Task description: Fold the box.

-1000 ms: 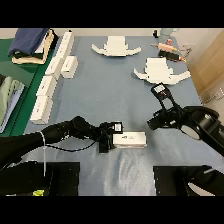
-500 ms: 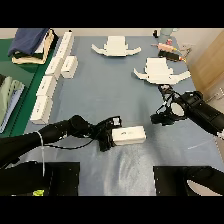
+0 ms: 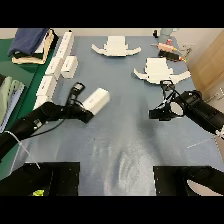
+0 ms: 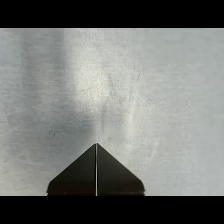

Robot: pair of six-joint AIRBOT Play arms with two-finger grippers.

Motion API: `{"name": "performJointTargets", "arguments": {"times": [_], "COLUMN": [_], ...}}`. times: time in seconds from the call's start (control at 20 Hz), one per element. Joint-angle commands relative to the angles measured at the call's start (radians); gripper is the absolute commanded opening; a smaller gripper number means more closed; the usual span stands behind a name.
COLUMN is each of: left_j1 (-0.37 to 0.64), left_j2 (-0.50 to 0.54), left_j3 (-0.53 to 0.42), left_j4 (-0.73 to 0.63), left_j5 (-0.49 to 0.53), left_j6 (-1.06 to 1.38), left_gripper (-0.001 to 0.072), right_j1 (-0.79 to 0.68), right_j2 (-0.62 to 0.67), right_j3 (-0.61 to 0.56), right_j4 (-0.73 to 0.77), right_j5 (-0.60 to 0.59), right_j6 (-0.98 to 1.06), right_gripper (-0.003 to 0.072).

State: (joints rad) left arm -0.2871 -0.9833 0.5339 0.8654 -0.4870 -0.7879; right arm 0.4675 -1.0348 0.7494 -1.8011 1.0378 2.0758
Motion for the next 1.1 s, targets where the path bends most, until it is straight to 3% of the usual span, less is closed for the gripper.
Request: {"name": "performJointTargets", "arguments": {"times": [0.0, 0.15, 0.3, 0.6, 1.05], "left_j1": [0.228, 0.322, 0.348, 0.352, 0.346], "left_j2": [-0.011, -0.117, -0.248, -0.453, -0.726], "left_j3": [0.058, 0.165, 0.277, 0.451, 0.793], "left_j4": [0.153, 0.166, 0.195, 0.21, 0.268], "left_j5": [0.01, 0.006, -0.051, -0.038, -0.047], "left_j6": [-0.186, -0.171, -0.176, -0.23, -0.305], "left_gripper": [0.0405, 0.0405, 0.0405, 0.0405, 0.0405], "right_j1": [-0.001, -0.001, -0.001, -0.001, -0.001], "right_j2": [-0.001, -0.001, -0.001, -0.001, -0.001], "right_j3": [0.001, 0.001, 0.001, 0.001, 0.001], "right_j4": [-0.001, -0.001, -0.001, 0.002, 0.002], "right_j5": [-0.045, -0.076, -0.106, -0.113, -0.126], "right_j6": [0.004, 0.004, 0.004, 0.004, 0.004], "right_gripper": [0.0001, 0.0001, 0.0001, 0.0001, 0.0001]}}
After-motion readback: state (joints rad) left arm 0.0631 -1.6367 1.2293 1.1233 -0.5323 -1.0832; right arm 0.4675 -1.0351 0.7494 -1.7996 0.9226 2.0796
